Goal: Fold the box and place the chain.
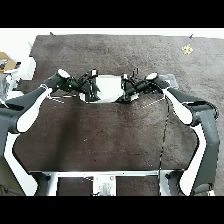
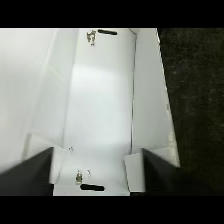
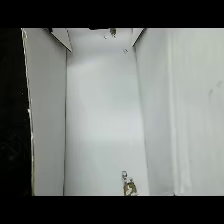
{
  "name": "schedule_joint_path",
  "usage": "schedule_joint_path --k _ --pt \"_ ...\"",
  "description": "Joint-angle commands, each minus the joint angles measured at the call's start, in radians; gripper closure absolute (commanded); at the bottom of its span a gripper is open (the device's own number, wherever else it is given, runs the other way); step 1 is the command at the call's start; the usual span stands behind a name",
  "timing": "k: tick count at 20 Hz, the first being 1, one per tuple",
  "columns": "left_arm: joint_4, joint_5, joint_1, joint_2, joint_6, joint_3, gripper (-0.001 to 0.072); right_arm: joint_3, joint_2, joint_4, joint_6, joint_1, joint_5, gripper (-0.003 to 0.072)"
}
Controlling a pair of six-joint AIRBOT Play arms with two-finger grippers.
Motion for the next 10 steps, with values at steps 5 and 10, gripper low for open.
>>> schedule_joint_path --k 5,10 --pt "0.043 -0.176 0.091 0.034 -0.200 0.027 0.0703 0.000 0.000 0.001 0.000 0.000 0.000 0.0139" --pt "0.072 -0.098 0.169 0.176 -0.579 0.044 0.0706 0.000 0.000 0.001 0.000 0.000 0.000 0.0139"
